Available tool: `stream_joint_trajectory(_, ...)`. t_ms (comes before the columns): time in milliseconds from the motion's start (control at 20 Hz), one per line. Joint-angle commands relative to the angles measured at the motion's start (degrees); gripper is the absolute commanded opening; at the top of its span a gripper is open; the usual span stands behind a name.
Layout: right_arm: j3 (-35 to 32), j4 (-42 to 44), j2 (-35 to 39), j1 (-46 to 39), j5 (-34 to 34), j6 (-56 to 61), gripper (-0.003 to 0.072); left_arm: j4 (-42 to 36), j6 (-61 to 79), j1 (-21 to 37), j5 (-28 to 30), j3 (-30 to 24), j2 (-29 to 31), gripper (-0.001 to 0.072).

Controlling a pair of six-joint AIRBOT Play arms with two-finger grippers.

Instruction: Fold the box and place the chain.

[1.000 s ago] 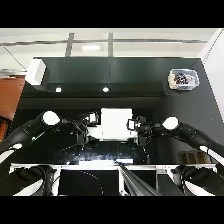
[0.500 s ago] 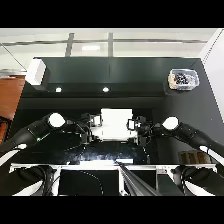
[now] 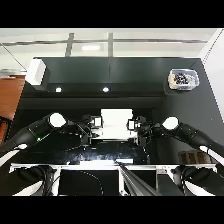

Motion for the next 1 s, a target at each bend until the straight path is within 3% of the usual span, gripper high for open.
stream_joint_trajectory(0,0.0,0.0,0.0,0.0,0.0,0.0,0.0605,-2.8,-0.1,0.0,-1.1,0.1,0.0,0.033)
stream_joint_trajectory(950,0.0,0.0,0.0,0.0,0.0,0.0,0.0605,-3.5,0.0,0.0,1.9,0.1,-0.5,0.0331)
